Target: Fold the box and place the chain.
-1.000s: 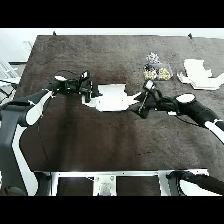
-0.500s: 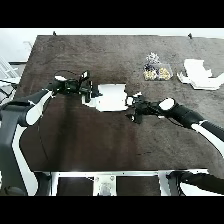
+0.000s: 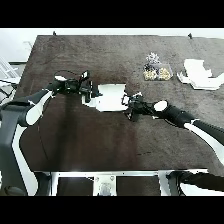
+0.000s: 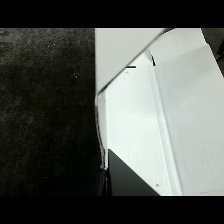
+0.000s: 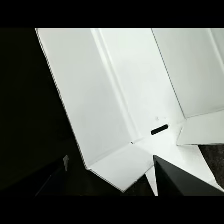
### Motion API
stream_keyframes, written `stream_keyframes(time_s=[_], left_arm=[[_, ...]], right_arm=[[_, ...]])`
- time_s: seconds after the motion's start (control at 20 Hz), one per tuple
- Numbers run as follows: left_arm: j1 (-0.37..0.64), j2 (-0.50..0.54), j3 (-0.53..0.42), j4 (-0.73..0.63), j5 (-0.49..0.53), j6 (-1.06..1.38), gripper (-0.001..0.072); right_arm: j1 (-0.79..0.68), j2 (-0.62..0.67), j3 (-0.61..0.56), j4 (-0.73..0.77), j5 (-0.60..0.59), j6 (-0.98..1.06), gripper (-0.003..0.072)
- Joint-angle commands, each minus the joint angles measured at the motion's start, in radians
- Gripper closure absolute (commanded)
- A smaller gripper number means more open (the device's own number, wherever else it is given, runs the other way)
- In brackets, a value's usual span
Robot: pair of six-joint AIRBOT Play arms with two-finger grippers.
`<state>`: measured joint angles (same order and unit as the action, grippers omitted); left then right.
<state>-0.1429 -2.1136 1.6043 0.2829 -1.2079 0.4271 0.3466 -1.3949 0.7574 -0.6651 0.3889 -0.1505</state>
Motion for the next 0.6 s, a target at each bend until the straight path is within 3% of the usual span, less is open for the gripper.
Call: stream_keyframes(time_s=[0.0,0.4,0.55], left_arm=[[-0.001,-0.001,0.000,0.000,0.000,0.000,0.0690],[-0.001,-0.001,0.000,0.000,0.000,0.000,0.0690],[-0.001,-0.001,0.000,0.000,0.000,0.000,0.0690]], right_arm=[[0.001,-0.021,0.008,0.029,-0.049,-0.024,0.0053],[-0.020,-0.023,0.084,0.056,-0.048,-0.056,0.0053],[-0.027,-0.039,0.108,0.123,0.014,-0.163,0.0053]])
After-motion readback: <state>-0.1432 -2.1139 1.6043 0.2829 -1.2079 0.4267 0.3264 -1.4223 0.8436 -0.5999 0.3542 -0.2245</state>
